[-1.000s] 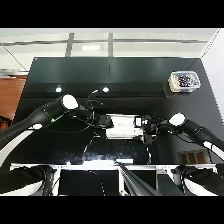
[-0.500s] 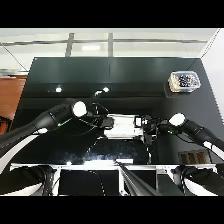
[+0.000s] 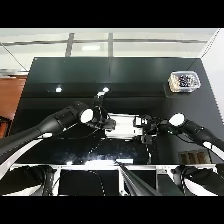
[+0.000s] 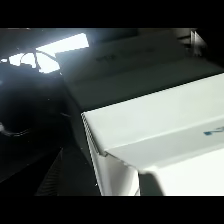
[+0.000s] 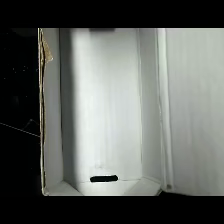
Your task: Fold the box and place the chain.
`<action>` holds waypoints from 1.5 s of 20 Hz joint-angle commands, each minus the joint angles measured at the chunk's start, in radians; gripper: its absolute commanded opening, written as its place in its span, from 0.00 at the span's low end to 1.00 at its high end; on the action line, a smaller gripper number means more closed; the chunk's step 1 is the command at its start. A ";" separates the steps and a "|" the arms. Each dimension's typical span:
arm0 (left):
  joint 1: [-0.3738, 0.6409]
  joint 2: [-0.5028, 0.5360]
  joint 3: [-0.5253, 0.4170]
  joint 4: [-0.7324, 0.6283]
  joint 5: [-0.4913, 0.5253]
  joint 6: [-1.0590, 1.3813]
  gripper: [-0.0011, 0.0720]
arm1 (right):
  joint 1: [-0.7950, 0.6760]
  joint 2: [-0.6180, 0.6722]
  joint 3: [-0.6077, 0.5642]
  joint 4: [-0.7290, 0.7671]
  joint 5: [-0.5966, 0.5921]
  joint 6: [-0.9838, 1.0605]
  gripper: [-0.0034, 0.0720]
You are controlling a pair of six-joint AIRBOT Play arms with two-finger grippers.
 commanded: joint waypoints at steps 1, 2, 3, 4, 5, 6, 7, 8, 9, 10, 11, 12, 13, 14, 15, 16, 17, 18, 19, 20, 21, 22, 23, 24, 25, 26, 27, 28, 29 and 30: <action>-0.043 -0.046 0.091 0.166 -0.154 -0.113 0.73 | 0.000 0.000 0.000 0.000 0.000 0.000 0.30; -0.051 -0.072 0.130 0.179 -0.212 -0.113 0.73 | 0.000 0.000 0.000 0.000 0.000 0.000 0.30; -0.064 -0.097 0.167 0.188 -0.246 -0.113 0.73 | 0.000 0.000 0.000 0.000 0.000 0.000 0.30; -0.074 -0.116 0.191 0.202 -0.261 -0.121 0.73 | 0.000 0.000 0.000 0.000 0.000 0.000 0.30; -0.081 -0.132 0.206 0.206 -0.265 -0.167 0.73 | 0.000 0.000 0.000 0.000 0.000 0.000 0.30; -0.090 -0.140 0.212 0.201 -0.260 -0.200 0.73 | 0.000 0.000 0.000 0.000 0.000 0.000 0.30; -0.104 -0.145 0.212 0.204 -0.256 -0.230 0.73 | 0.000 0.000 0.000 0.000 0.000 0.000 0.30; -0.114 -0.150 0.212 0.215 -0.256 -0.265 0.73 | 0.000 0.000 0.000 0.000 0.000 0.000 0.30; -0.121 -0.155 0.212 0.217 -0.251 -0.290 0.73 | 0.000 0.000 0.000 0.000 0.000 0.000 0.30; -0.122 -0.158 0.212 0.217 -0.242 -0.314 0.72 | 0.000 0.000 0.000 0.000 0.000 0.000 0.30; -0.124 -0.159 0.212 0.215 -0.227 -0.337 0.69 | 0.000 0.000 0.000 0.000 0.000 0.000 0.30; -0.124 -0.160 0.212 0.217 -0.210 -0.355 0.69 | 0.000 0.000 0.000 0.000 0.000 0.000 0.30; -0.124 -0.161 0.212 0.218 -0.188 -0.358 0.68 | 0.000 0.000 0.000 0.000 0.000 0.000 0.30; -0.121 -0.162 0.212 0.218 -0.181 -0.357 0.62 | 0.000 0.000 0.000 0.000 0.000 0.000 0.30; -0.118 -0.162 0.212 0.218 -0.184 -0.357 0.46 | 0.000 0.000 0.000 0.000 0.000 0.000 0.30; -0.117 -0.162 0.212 0.217 -0.186 -0.357 0.39 | 0.000 0.000 0.000 0.000 0.000 0.000 0.30; -0.118 -0.162 0.212 0.217 -0.186 -0.357 0.40 | 0.000 0.000 0.000 0.000 0.000 0.000 0.30; -0.120 -0.162 0.212 0.215 -0.187 -0.357 0.40 | 0.000 0.000 0.000 0.000 0.000 0.000 0.30; -0.121 -0.163 0.212 0.215 -0.192 -0.357 0.40 | 0.000 0.000 0.000 0.000 0.000 0.000 0.30; -0.121 -0.164 0.212 0.217 -0.205 -0.357 0.40 | 0.000 0.000 0.000 0.000 0.000 0.000 0.30; -0.121 -0.167 0.212 0.218 -0.216 -0.356 0.39 | 0.000 0.000 0.000 0.000 0.000 0.000 0.30; -0.120 -0.171 0.212 0.218 -0.228 -0.356 0.40 | 0.000 0.000 0.000 0.000 0.000 0.000 0.30; -0.121 -0.177 0.212 0.218 -0.236 -0.356 0.40 | 0.000 0.000 0.000 0.000 0.000 0.000 0.30; -0.121 -0.184 0.212 0.215 -0.238 -0.356 0.40 | 0.000 0.000 0.000 0.000 0.000 0.000 0.30; -0.121 -0.189 0.212 0.213 -0.238 -0.356 0.40 | 0.000 0.000 0.000 0.000 0.000 0.000 0.30; -0.121 -0.190 0.212 0.212 -0.238 -0.357 0.40 | 0.000 0.000 0.000 0.000 0.000 0.000 0.30; -0.121 -0.191 0.212 0.210 -0.238 -0.357 0.40 | 0.000 0.000 0.000 0.000 0.000 0.000 0.30; -0.120 -0.191 0.212 0.210 -0.237 -0.357 0.40 | 0.000 0.000 0.000 0.000 0.000 0.000 0.30; -0.120 -0.191 0.212 0.210 -0.237 -0.357 0.39 | 0.000 0.000 0.000 0.000 0.000 0.000 0.30; -0.120 -0.191 0.212 0.210 -0.237 -0.357 0.34 | 0.000 0.000 0.000 0.000 0.000 0.000 0.30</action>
